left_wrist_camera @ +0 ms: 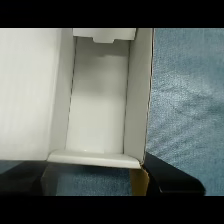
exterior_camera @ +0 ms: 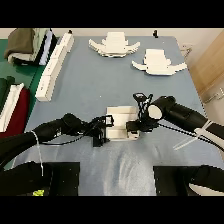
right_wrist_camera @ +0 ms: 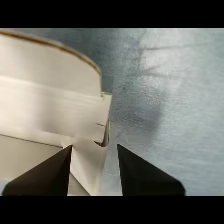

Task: Fold the box.

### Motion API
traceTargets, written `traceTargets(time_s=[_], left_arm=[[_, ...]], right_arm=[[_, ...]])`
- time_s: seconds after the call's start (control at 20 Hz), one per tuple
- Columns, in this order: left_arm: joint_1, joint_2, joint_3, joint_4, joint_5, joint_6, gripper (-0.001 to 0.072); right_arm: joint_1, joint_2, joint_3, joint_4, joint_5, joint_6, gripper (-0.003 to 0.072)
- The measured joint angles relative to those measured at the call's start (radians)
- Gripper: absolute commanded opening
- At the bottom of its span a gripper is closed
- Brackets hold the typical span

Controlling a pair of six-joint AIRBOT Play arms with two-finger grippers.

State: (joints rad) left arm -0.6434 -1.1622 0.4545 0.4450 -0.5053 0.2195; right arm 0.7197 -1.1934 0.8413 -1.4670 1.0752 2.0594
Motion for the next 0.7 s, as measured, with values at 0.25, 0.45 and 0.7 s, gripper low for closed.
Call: traceTargets(time_s=[0.25,0.45,0.7], left_arm=[[0.0,0.0,0.0,0.0,0.0,0.0,0.0455],[0.0,0.0,0.0,0.0,0.0,0.0,0.0455],[0.0,0.0,0.0,0.0,0.0,0.0,0.0455]], right_arm=[[0.067,-0.083,0.069,-0.078,0.078,0.158,0.0371],[0.08,-0.123,0.086,-0.105,0.114,0.235,0.0286],[0.085,-0.166,0.092,-0.121,0.129,0.283,0.0009]])
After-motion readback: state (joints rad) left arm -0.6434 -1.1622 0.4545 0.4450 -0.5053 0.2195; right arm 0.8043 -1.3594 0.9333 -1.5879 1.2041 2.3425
